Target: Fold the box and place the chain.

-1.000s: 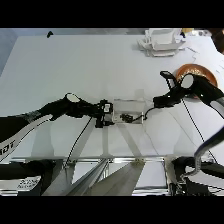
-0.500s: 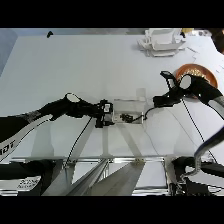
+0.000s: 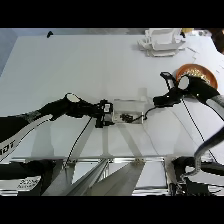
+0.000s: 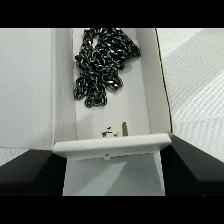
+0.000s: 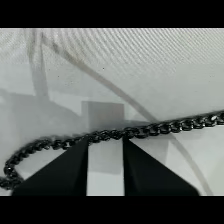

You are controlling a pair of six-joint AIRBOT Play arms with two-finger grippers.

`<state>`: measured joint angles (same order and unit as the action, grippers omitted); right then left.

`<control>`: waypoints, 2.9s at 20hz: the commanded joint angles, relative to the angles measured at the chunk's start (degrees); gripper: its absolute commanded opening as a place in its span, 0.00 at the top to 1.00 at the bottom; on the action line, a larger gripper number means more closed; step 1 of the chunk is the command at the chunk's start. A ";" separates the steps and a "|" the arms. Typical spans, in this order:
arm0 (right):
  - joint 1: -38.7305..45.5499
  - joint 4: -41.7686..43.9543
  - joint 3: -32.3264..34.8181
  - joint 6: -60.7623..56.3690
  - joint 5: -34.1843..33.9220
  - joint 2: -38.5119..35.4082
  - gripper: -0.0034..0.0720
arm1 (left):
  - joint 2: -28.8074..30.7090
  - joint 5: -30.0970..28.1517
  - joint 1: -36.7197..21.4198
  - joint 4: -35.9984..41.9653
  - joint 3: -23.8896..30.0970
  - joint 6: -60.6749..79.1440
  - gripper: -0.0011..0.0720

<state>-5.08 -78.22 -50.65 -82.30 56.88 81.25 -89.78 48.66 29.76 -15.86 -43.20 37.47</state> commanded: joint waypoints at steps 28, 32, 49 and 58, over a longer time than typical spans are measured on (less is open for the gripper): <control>-2.21 35.36 0.02 20.85 17.03 -31.71 0.94 | 0.02 0.00 -0.02 0.00 -0.04 0.02 0.87; -12.24 33.55 0.02 21.55 7.37 -31.71 0.94 | 0.02 0.00 -0.02 0.00 -0.04 0.02 0.87; -24.81 25.49 0.02 17.86 -0.11 -15.32 0.74 | 0.02 0.00 -0.02 0.00 -0.04 0.02 0.87; -22.03 25.27 -9.40 17.35 6.75 -15.87 0.74 | 0.02 0.02 -0.02 0.00 -0.04 0.02 0.87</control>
<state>-28.75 -52.60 -55.46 -64.47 60.16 65.93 -89.78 48.69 29.78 -15.86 -43.20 37.47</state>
